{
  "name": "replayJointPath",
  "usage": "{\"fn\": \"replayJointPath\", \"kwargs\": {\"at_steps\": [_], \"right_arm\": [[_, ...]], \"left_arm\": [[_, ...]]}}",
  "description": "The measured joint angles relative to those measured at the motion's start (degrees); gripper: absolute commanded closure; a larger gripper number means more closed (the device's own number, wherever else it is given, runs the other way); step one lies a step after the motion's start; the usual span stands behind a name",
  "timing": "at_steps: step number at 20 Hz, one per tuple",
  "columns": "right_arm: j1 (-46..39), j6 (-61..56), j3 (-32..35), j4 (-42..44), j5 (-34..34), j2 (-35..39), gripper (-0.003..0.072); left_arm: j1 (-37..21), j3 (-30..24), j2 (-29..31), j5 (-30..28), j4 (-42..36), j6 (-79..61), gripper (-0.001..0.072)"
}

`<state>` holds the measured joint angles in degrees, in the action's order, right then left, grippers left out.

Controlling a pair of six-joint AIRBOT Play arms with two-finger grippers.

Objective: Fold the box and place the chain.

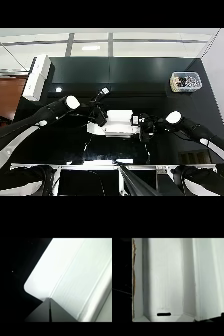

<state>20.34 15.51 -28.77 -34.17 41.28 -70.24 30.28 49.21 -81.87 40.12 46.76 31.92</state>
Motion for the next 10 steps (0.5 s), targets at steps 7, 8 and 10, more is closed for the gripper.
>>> {"fn": "replayJointPath", "kwargs": {"at_steps": [7,8,10], "right_arm": [[0.0,-0.1,0.0,0.1,0.0,0.0,0.0626],[0.0,-0.1,0.0,0.1,0.0,0.0,0.0626],[0.0,-0.1,0.0,0.1,-0.1,0.0,0.0626]], "left_arm": [[-3.6,3.3,5.8,9.0,5.7,0.6,0.0675],[-4.8,3.1,6.9,11.6,5.9,-0.1,0.0644],[-6.8,1.9,8.4,15.5,6.4,-2.7,0.0233]]}}
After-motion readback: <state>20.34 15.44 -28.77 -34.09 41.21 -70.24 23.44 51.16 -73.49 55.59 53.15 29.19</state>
